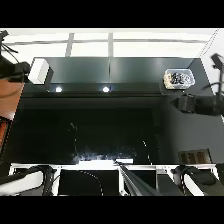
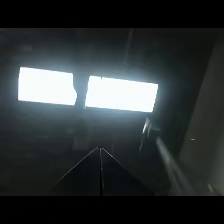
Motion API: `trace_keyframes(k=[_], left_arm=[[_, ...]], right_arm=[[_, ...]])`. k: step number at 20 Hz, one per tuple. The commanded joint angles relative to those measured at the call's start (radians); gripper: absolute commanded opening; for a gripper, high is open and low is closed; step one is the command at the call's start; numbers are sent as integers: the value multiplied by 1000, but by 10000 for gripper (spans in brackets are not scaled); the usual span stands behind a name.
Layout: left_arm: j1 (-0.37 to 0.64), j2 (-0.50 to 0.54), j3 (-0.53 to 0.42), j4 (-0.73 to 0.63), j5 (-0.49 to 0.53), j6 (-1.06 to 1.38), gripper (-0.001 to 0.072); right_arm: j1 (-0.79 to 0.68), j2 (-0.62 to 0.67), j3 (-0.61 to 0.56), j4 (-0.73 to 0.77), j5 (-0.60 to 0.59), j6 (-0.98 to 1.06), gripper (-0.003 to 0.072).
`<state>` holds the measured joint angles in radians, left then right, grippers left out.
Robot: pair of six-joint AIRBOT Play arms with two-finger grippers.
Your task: Fold the box and place the chain.
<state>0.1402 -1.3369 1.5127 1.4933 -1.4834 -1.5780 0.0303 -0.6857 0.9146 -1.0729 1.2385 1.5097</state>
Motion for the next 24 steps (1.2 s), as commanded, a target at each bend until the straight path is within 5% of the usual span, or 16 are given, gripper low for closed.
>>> trace_keyframes(k=[1,4,9,24], left_arm=[[-115,418,-520,-73,447,21,32],[-176,673,-816,-145,581,109,32],[-184,885,-1052,-174,594,171,32],[-183,914,-1096,-175,590,171,32]], right_arm=[[66,182,-49,-340,-53,204,13],[84,247,-214,-373,-205,221,13],[84,238,-417,-369,-344,222,12],[84,238,-420,-353,-300,222,12]])
